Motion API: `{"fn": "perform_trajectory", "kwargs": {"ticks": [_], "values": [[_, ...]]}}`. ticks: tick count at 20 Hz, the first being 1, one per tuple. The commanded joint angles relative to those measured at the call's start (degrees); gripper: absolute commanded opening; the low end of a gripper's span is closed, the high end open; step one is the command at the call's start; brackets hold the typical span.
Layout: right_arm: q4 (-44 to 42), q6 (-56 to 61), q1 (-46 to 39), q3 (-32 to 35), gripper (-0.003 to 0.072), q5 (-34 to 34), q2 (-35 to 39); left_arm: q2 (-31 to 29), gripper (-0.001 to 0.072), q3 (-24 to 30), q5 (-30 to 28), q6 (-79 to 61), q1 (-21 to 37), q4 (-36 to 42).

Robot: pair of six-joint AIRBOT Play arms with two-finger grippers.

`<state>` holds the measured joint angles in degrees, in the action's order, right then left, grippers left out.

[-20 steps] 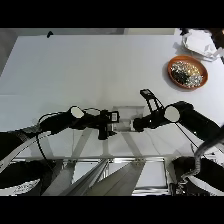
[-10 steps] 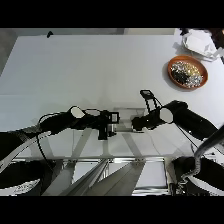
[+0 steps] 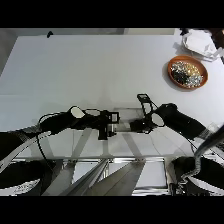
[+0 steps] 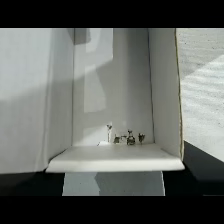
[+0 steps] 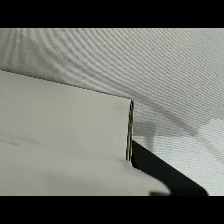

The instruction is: Fold the box and place the chain.

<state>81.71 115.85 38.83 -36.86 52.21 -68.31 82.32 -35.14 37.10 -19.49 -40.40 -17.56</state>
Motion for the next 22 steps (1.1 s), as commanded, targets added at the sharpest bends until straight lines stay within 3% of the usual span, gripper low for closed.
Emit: {"fn": "perform_trajectory", "kwargs": {"ticks": [1, 3, 6, 7, 9, 11, 12, 14, 17, 20, 21, 22], "values": [[0.81, 1.36, 0.39, -0.04, 0.0176, -0.11, -0.22, -0.02, 0.0272, 0.02, 0.00, 0.00, 0.00, -0.02], [0.83, 1.33, 0.39, -0.04, 0.0042, 0.33, -0.22, -0.02, 0.0272, 0.00, -0.02, 0.00, 0.00, -0.02], [0.83, 1.36, 0.39, -0.04, 0.0023, 0.42, -0.22, -0.02, 0.0272, 0.00, 0.00, 0.00, 0.00, -0.02], [0.83, 1.31, 0.39, -0.04, 0.0036, 0.24, -0.22, -0.02, 0.0272, 0.02, 0.00, 0.00, 0.00, -0.02], [0.79, 1.33, 0.39, -0.04, 0.0303, -0.48, -0.22, -0.02, 0.0272, 0.00, -0.02, 0.00, 0.00, -0.02], [0.83, 1.36, 0.39, -0.04, 0.0297, -0.70, -0.22, -0.02, 0.0272, 0.00, 0.00, 0.00, 0.00, -0.02], [0.83, 1.36, 0.39, -0.04, 0.0287, -0.81, -0.22, -0.02, 0.0272, 0.00, -0.02, 0.00, 0.00, -0.02], [0.83, 1.33, 0.39, -0.04, 0.0110, -0.87, -0.22, -0.02, 0.0272, 0.02, 0.00, 0.00, 0.00, -0.02], [1.07, 1.31, 0.39, -0.04, 0.0024, -0.83, -0.22, -0.02, 0.0272, 0.00, -0.02, 0.00, 0.00, -0.02], [1.03, 1.31, 0.39, -0.04, 0.0024, -0.87, -0.22, -0.02, 0.0272, 0.00, -0.02, 0.00, 0.00, -0.02], [1.01, 1.29, 0.39, -0.04, 0.0047, -0.87, -0.17, -0.02, 0.0272, 0.02, 0.00, 0.02, 0.00, -0.02], [1.03, 1.16, 0.39, -0.04, 0.0186, -0.74, -0.04, -0.02, 0.0272, 0.02, -0.02, 0.00, 0.00, -0.02]]}}
